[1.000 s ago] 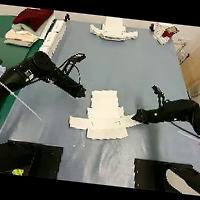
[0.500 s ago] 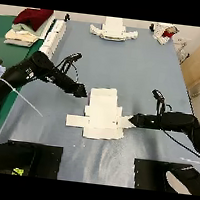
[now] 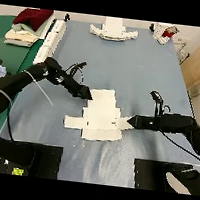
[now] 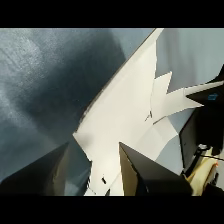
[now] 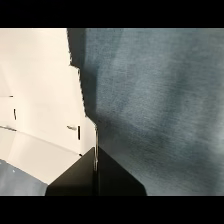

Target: Fold the box.

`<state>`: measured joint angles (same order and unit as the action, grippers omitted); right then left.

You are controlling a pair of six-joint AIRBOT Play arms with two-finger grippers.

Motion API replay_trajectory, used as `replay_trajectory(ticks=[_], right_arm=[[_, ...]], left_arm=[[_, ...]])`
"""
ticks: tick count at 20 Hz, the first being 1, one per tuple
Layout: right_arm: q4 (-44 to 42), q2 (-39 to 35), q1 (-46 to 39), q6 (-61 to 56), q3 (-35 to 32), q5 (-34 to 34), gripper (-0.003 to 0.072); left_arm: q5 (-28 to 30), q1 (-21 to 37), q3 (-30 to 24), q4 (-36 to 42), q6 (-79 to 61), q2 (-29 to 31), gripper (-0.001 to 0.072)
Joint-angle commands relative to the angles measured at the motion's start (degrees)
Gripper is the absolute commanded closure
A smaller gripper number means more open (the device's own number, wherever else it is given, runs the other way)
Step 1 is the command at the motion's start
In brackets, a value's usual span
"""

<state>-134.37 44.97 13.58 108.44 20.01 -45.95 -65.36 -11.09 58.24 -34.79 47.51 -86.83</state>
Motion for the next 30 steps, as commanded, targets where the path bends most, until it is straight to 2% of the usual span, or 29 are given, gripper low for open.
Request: replay_trajectory(ticks=[1, 4, 8, 10, 24, 25, 26, 30], right_arm=[[0.02, -0.04, 0.13, -0.11, -0.02, -0.37, 0.0683], [0.04, -0.04, 0.11, -0.11, -0.02, -0.39, 0.0683], [0.22, -0.04, 0.11, -0.09, -0.02, -0.37, 0.0683], [0.2, -0.04, 0.11, -0.09, -0.02, -0.35, 0.0683], [0.44, -0.02, 0.11, -0.09, -0.02, -0.39, 0.0683], [0.44, -0.02, 0.11, -0.07, -0.02, -0.39, 0.0683], [0.44, -0.02, 0.11, -0.09, -0.02, -0.39, 0.0683], [1.09, -0.04, 0.11, 0.0, 0.17, -0.17, 0.0664]], left_arm=[[-4.44, 0.11, 3.82, 2.43, -3.21, -6.99, 0.0239], [-7.23, 0.07, 5.97, 2.64, -3.98, -9.4, 0.0239], [-14.88, -0.02, 6.64, 2.67, -7.56, -9.6, 0.0241], [-16.96, -0.11, 6.64, 2.67, -9.11, -9.64, 0.0471], [-16.46, -2.16, 6.64, 2.69, -11.76, -9.64, 0.0484], [-16.52, -2.16, 6.64, 2.69, -12.2, -9.64, 0.0632], [-16.76, -2.16, 6.64, 2.71, -13.33, -9.64, 0.0697], [-16.61, -2.16, 6.64, 3.93, -14.97, -9.64, 0.0697]])
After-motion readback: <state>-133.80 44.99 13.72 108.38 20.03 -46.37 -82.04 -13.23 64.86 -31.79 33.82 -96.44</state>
